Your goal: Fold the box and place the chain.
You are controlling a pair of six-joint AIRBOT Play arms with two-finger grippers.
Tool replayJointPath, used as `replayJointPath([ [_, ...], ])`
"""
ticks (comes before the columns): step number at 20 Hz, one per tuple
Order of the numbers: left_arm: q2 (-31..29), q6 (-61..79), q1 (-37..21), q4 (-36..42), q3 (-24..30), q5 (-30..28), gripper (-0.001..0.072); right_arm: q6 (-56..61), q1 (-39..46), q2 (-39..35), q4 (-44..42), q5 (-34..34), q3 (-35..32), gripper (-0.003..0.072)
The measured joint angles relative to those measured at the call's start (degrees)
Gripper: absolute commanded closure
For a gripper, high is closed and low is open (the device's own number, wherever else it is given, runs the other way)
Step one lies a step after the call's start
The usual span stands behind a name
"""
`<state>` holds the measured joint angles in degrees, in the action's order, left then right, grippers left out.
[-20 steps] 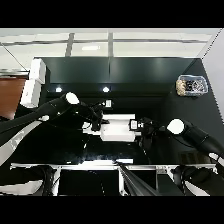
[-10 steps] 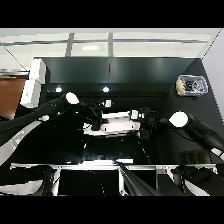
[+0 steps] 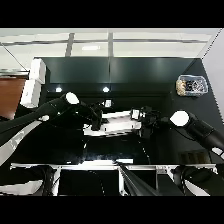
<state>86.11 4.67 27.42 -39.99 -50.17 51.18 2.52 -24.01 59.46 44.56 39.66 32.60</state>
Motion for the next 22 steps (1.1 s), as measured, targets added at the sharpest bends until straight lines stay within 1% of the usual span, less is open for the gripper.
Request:
replayJointPath([
  [4, 0.0, 0.11, 0.02, -0.02, 0.0, 0.11, 0.0683, 0.0, 0.04, 0.0, 0.15, -1.01, 0.0, -0.0024],
  [8, 0.0, 0.09, 0.02, -0.02, 0.0, 0.09, 0.0683, -0.11, 0.04, 0.31, -2.21, -1.4, 0.0, -0.0024],
  [14, 0.0, 0.15, 0.02, -0.07, 0.0, 0.26, 0.0683, -3.15, 0.04, 2.71, -6.03, 3.08, -0.55, -0.0023],
  [22, 0.0, 0.13, 0.04, -0.09, 0.02, 0.2, 0.0685, -7.91, 0.04, 7.21, -8.04, 4.63, -0.94, -0.0024],
])
